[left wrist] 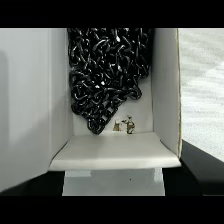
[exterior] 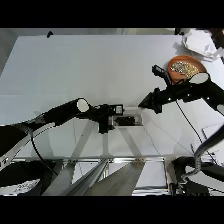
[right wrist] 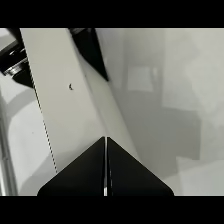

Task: Fold the box and place the chain.

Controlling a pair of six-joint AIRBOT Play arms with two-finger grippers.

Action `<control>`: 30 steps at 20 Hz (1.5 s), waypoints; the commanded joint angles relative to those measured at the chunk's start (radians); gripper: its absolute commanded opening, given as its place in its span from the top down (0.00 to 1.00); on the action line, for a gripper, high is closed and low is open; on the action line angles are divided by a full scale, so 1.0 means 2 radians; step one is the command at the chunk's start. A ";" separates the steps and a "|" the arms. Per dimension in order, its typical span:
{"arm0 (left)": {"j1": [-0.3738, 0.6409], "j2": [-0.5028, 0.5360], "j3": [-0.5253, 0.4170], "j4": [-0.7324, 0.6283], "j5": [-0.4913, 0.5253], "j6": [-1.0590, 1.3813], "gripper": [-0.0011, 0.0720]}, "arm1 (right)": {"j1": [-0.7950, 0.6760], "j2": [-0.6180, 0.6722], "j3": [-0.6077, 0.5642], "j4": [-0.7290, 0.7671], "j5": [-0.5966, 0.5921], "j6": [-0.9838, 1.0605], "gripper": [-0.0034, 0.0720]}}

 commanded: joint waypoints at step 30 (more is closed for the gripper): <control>0.000 0.000 0.000 0.000 0.000 0.000 0.62 | 0.036 0.160 -0.114 0.113 -0.107 -0.130 0.51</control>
